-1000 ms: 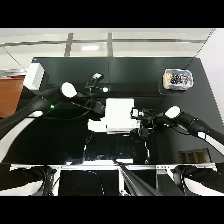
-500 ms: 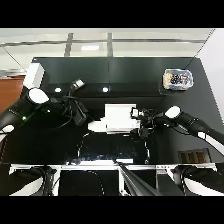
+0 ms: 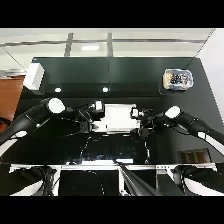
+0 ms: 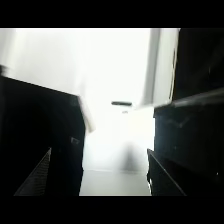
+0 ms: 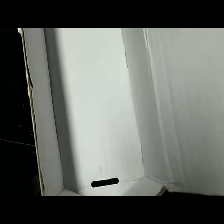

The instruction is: Fold the box and place the chain.

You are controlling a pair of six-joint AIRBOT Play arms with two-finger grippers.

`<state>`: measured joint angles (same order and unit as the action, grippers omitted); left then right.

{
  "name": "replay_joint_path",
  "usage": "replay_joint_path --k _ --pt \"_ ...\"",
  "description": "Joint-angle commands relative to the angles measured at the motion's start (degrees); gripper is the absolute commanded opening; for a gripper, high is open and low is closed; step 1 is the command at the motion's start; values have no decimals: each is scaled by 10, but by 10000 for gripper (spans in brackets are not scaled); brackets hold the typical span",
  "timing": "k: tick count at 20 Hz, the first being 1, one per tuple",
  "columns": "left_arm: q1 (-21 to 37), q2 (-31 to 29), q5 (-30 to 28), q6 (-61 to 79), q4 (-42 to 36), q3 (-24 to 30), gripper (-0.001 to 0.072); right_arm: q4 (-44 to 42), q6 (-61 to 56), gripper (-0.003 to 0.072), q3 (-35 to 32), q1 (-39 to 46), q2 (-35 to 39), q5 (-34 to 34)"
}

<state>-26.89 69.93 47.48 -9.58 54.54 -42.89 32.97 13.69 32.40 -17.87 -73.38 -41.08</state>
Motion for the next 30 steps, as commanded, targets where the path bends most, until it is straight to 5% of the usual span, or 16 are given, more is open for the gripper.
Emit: replay_joint_path --k 1,7,10,12,27,28,29,30 --pt "-13 19 -22 17 10 -1 708 -1 0 307 0 0 0 0" --pt "-41 32 -37 17 -29 -1 661 0 0 306 0 0 0 0" --pt "-59 36 -40 17 -30 -1 357 0 0 307 0 0 0 0" --pt "-58 37 -40 17 -29 -1 240 0 0 307 0 0 0 0" --pt "-59 66 -80 17 -151 -1 220 0 0 307 0 0 0 0" --pt "-59 68 -80 17 -150 -1 182 0 0 307 0 0 0 0" --pt "-59 70 -80 18 -150 -1 30 0 0 307 0 0 0 0" --pt "-59 72 -80 19 -150 -1 29 0 0 307 0 0 0 0"
